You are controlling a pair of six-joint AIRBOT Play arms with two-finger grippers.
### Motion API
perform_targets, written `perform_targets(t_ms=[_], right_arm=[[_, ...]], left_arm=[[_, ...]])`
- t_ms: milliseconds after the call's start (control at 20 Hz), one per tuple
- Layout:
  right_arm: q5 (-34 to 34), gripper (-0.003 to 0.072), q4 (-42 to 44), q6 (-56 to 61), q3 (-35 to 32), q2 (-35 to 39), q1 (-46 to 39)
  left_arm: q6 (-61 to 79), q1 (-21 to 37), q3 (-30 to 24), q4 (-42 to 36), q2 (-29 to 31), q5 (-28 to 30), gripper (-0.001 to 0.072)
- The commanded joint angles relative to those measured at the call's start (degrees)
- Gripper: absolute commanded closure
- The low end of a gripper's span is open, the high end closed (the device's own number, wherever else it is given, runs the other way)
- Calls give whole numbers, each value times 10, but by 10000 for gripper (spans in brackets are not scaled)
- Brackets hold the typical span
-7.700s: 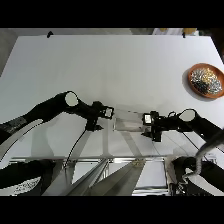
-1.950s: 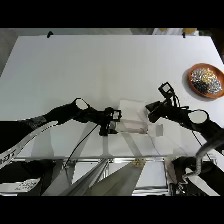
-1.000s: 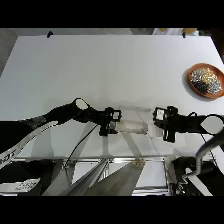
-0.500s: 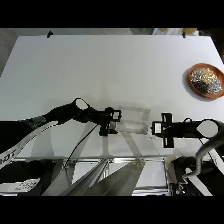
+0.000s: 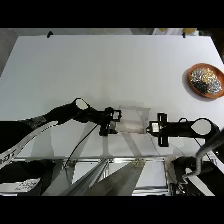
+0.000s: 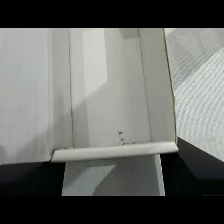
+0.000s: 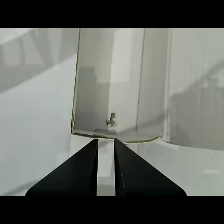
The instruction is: Fold the box and place the chain.
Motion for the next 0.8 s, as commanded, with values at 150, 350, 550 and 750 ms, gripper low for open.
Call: perform_targets(t_ms=[150,350,550,750], right_arm=[[-16,581,64,-38,-1,-37,0],[-31,588,110,-49,-1,-64,0],[-46,446,135,-49,-1,-96,0],[-45,341,134,-48,-1,-95,0]], left_arm=[[0,0,0,0,0,0,456],[0,0,0,0,0,0,456],[0,0,0,0,0,0,456],[0,0,0,0,0,0,456]])
